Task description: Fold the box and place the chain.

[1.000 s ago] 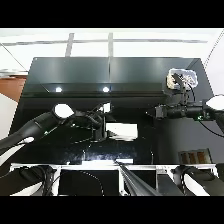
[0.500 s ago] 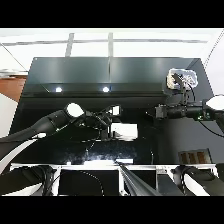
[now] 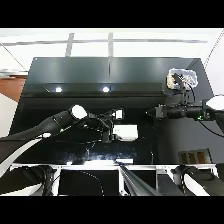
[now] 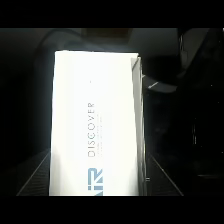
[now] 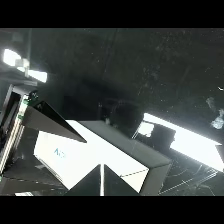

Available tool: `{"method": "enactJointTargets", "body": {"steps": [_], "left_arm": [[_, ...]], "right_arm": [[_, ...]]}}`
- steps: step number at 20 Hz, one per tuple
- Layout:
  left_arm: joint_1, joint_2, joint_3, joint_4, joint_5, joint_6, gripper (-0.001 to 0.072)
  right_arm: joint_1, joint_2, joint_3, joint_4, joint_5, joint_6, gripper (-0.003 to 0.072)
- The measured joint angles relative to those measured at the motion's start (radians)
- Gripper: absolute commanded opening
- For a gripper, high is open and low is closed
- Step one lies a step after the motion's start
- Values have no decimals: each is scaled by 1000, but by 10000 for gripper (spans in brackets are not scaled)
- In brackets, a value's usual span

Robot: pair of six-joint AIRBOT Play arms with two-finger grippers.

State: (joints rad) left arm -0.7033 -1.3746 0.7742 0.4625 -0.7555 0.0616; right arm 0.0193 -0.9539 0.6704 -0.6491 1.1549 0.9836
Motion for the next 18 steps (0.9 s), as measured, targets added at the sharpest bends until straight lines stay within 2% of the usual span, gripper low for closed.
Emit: {"method": "enactJointTargets", "body": {"steps": [9, 12, 13, 15, 16, 18], "left_arm": [[-19, -28, 8, 6, 39, -26, 701], [-55, -37, 9, 75, 80, -87, 685], [-66, -38, 9, 115, 95, -120, 642], [-79, -39, 11, 182, 106, -174, 377], [-79, -38, 15, 205, 108, -198, 333], [-65, -32, 33, 249, 110, -239, 332]], "right_arm": [[0, 0, 0, 0, 0, 0, 46], [0, 0, 0, 0, -1, 0, 45], [0, 0, 0, 0, -3, 0, 46], [0, 0, 0, 0, -10, 0, 46], [0, 0, 0, 0, -14, 0, 46], [0, 0, 0, 0, -19, 0, 46]]}}
